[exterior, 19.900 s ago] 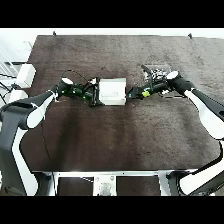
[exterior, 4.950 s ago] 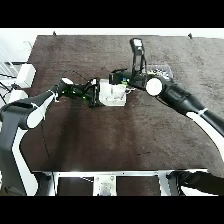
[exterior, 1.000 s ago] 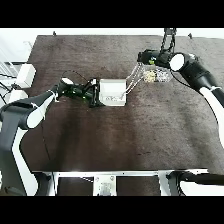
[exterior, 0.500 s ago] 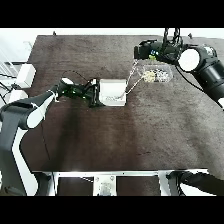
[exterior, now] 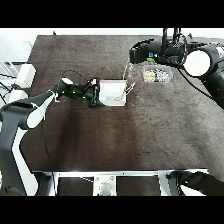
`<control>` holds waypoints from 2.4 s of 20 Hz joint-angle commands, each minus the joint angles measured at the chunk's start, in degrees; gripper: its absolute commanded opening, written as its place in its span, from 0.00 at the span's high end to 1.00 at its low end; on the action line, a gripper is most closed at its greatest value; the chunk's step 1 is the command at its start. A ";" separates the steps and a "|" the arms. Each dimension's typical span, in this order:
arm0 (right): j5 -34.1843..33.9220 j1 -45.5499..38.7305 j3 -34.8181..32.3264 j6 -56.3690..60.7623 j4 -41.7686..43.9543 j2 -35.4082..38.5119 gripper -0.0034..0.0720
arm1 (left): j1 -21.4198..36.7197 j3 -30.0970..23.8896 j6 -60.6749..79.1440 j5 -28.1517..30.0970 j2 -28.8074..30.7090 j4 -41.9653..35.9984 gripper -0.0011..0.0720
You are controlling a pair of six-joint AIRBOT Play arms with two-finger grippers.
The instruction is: Fold the box and place the chain.
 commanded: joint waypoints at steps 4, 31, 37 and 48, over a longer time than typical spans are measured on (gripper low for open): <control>0.28 1.46 0.07 0.07 -5.14 3.93 0.95 | 0.02 0.04 0.02 0.00 0.04 0.00 0.19; -7.54 3.74 -5.79 2.01 -1.46 -11.06 0.95 | 0.02 0.04 0.02 0.00 0.04 0.00 0.19; -21.11 4.09 -15.08 1.95 3.19 -17.35 0.94 | 0.02 0.04 0.02 0.00 0.04 0.00 0.19; -10.27 -14.32 -15.65 -46.51 14.32 -6.82 0.17 | 0.02 0.04 0.02 0.00 0.04 0.00 0.19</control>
